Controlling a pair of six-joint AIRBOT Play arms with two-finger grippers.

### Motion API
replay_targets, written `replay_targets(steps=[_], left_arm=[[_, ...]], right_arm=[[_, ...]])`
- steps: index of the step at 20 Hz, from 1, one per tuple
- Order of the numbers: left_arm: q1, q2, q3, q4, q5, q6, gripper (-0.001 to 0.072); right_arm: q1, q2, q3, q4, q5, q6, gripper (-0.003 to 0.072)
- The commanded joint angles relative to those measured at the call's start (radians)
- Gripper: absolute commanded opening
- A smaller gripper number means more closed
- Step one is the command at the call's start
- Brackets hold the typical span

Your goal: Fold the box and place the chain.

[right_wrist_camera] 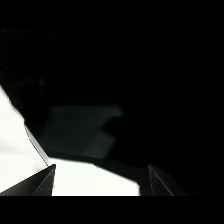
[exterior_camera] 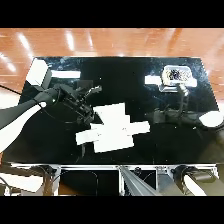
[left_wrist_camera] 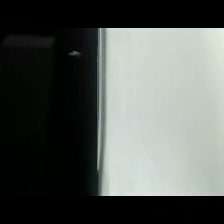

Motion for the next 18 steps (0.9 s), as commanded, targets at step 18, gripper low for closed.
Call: replay_targets(steps=[18], left_arm=[[-0.28,0.307,-0.306,0.166,-0.614,0.156,0.0019]], right_arm=[[-0.088,0.001,0.237,-0.229,0.08,-0.203,0.0706]])
